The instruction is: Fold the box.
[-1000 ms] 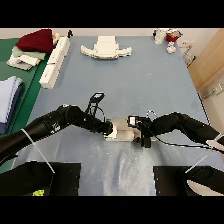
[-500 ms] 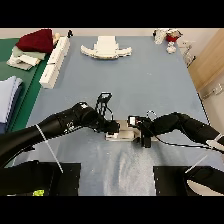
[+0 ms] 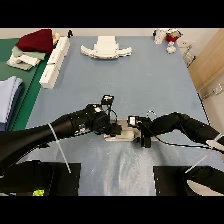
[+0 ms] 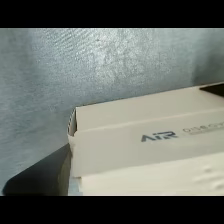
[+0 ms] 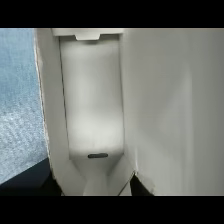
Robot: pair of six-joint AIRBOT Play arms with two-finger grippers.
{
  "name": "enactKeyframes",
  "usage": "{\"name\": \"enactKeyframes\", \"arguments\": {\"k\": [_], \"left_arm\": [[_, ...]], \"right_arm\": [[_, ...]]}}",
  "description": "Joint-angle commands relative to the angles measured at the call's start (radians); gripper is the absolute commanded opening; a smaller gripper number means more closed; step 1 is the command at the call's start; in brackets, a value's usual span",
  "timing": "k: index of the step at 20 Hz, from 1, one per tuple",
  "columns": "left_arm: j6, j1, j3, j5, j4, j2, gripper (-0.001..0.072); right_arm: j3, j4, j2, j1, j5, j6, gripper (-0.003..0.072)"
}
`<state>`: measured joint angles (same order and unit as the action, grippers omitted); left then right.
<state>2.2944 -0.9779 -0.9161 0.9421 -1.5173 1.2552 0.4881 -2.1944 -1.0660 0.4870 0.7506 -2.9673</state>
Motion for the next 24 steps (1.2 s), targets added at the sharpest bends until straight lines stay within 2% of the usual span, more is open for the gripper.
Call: {"name": "enactKeyframes", "arguments": {"k": [1, 5, 8, 10, 11, 12, 19, 20, 21, 22, 24], "left_arm": [[0.059, -0.027, -0.085, 0.093, -0.059, 0.066, 0.0394], [0.06, -0.05, -0.177, 0.177, -0.067, 0.164, 0.0394], [0.066, -0.056, -0.207, 0.215, -0.072, 0.201, 0.0391], [0.08, -0.058, -0.208, 0.23, -0.074, 0.206, 0.021], [0.081, -0.058, -0.208, 0.228, -0.074, 0.206, 0.0142], [0.08, -0.058, -0.208, 0.228, -0.074, 0.206, 0.0028], [0.1, -0.058, -0.208, 0.23, -0.07, 0.206, 0.0016], [0.1, -0.058, -0.208, 0.231, -0.069, 0.205, 0.0165], [0.101, -0.057, -0.209, 0.232, -0.068, 0.205, 0.0461], [0.104, -0.057, -0.209, 0.238, -0.068, 0.205, 0.0526], [0.104, -0.057, -0.209, 0.248, -0.068, 0.205, 0.0526]], "right_arm": [[0.001, 0.0, 0.0, 0.001, 0.0, 0.0, 0.0537], [0.001, 0.0, 0.0, 0.001, 0.0, 0.0, 0.0537], [0.001, 0.0, 0.0, 0.001, 0.0, 0.0, 0.0537], [0.001, 0.0, 0.0, 0.001, 0.0, 0.0, 0.0537], [0.001, 0.0, 0.0, 0.001, 0.0, 0.0, 0.0537], [0.001, 0.0, 0.0, 0.001, 0.0, 0.0, 0.0537], [0.001, 0.0, 0.0, 0.001, 0.0, 0.0, 0.0537], [0.001, 0.0, 0.0, 0.001, 0.0, 0.0, 0.0537], [0.001, 0.0, 0.0, 0.001, 0.0, 0.0, 0.0537], [0.001, 0.0, 0.0, 0.001, 0.0, 0.0, 0.0537], [0.001, 0.0, 0.0, 0.001, 0.0, 0.0, 0.0537]]}}
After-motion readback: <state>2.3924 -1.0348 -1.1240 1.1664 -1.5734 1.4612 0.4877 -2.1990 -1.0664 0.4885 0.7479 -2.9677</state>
